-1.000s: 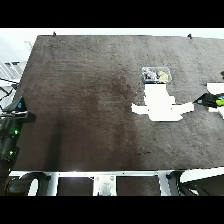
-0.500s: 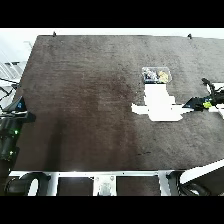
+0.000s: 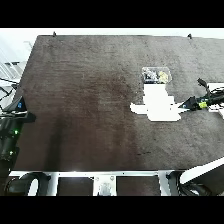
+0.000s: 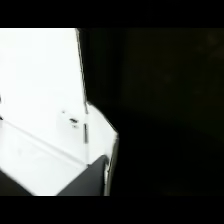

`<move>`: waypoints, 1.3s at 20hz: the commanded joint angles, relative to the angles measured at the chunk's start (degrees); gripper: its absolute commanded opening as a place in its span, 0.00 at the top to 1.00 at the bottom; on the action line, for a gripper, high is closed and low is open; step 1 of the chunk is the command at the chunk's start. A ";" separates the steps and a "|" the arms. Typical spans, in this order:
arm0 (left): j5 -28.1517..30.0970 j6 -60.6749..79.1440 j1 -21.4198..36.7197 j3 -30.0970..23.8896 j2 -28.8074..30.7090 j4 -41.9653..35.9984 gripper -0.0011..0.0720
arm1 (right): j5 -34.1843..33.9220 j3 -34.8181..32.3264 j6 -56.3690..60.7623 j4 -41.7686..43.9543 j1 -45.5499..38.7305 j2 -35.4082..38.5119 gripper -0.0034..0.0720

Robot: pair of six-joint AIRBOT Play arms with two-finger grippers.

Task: Fold the box and place the chain.

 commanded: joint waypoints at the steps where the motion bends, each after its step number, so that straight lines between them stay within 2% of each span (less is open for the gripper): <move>1: -0.02 0.00 0.00 -0.02 0.04 0.02 0.96 | 4.57 -0.52 -0.76 4.52 0.07 0.07 0.93; 6: 0.04 0.00 0.00 -0.02 0.04 0.02 0.96 | 5.05 -9.09 -0.35 10.71 3.21 6.75 0.94; 10: 0.00 0.00 0.00 -0.02 0.04 0.00 0.96 | -2.01 -19.39 -0.37 19.12 10.32 14.51 0.94; 13: 0.00 0.00 0.00 -0.02 0.04 0.02 0.96 | -10.80 -25.66 0.28 25.00 18.23 17.38 0.94; 17: 0.00 0.00 0.00 -0.02 0.04 0.02 0.96 | -24.55 -26.67 0.28 28.06 29.62 17.27 0.94; 20: 0.00 0.00 0.00 -0.02 0.04 0.02 0.96 | -32.92 -26.64 1.38 28.11 35.01 17.27 0.94; 26: 0.02 0.00 0.00 -0.02 0.04 0.02 0.96 | -39.39 -25.79 1.33 27.80 39.98 17.03 0.94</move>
